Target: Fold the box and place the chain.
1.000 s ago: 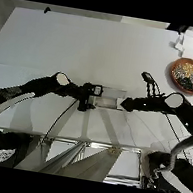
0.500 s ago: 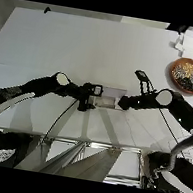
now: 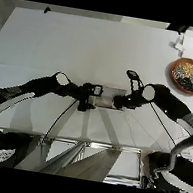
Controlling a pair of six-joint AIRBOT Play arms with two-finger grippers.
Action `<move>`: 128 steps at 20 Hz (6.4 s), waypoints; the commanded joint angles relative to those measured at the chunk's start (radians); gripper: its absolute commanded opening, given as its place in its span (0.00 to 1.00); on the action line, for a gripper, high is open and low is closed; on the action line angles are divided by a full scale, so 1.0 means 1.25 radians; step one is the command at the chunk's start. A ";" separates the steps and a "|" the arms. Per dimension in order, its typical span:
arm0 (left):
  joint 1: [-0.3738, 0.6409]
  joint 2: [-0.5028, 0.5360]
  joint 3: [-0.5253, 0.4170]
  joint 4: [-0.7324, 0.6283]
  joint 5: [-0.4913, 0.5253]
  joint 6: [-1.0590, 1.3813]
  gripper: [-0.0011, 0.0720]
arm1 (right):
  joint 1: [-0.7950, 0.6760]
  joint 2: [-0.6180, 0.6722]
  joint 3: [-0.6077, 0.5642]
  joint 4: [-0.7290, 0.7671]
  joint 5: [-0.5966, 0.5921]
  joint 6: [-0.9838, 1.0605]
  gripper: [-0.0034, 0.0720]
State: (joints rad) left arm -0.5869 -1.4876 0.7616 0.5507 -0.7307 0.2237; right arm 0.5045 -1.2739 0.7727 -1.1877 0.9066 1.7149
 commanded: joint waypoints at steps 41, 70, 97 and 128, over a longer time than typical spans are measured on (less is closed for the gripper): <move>0.000 0.000 -0.001 0.000 0.001 0.000 0.03 | 0.096 -0.113 0.116 -0.249 0.125 0.384 0.24; 0.000 0.000 -0.001 0.000 0.000 0.000 0.03 | 0.111 -0.040 0.116 -0.310 0.202 0.170 0.45; -0.001 0.000 -0.001 0.000 -0.002 0.000 0.03 | -0.649 -0.197 0.435 -0.405 0.063 -0.143 0.48; 0.000 0.000 -0.001 0.000 -0.002 0.000 0.03 | -0.655 -0.382 0.496 -0.367 0.122 -0.125 0.06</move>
State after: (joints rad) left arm -0.5877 -1.4879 0.7612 0.5503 -0.7338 0.2234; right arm -0.3134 -1.7634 1.3933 -1.6497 1.0393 1.5547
